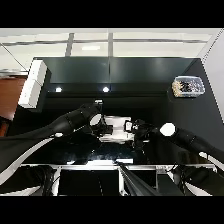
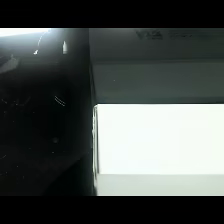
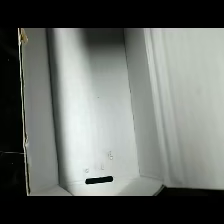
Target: Fold the box and place the chain.
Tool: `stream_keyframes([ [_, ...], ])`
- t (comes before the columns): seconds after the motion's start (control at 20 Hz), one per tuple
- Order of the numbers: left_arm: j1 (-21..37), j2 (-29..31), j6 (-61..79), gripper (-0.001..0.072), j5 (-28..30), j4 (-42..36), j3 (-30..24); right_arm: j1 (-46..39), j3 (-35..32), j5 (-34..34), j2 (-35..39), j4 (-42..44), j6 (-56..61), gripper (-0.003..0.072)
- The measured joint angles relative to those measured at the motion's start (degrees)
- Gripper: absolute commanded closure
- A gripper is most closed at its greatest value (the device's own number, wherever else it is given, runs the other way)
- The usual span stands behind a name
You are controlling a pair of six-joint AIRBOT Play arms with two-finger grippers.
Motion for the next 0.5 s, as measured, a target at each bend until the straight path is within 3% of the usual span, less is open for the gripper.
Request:
stream_keyframes([
  [0.5,1.4,2.29,0.5,0.0676,-1.81,3.34,-1.44,0.02,2.27,4.72,5.62,-10.36,3.41,-0.0006],
])
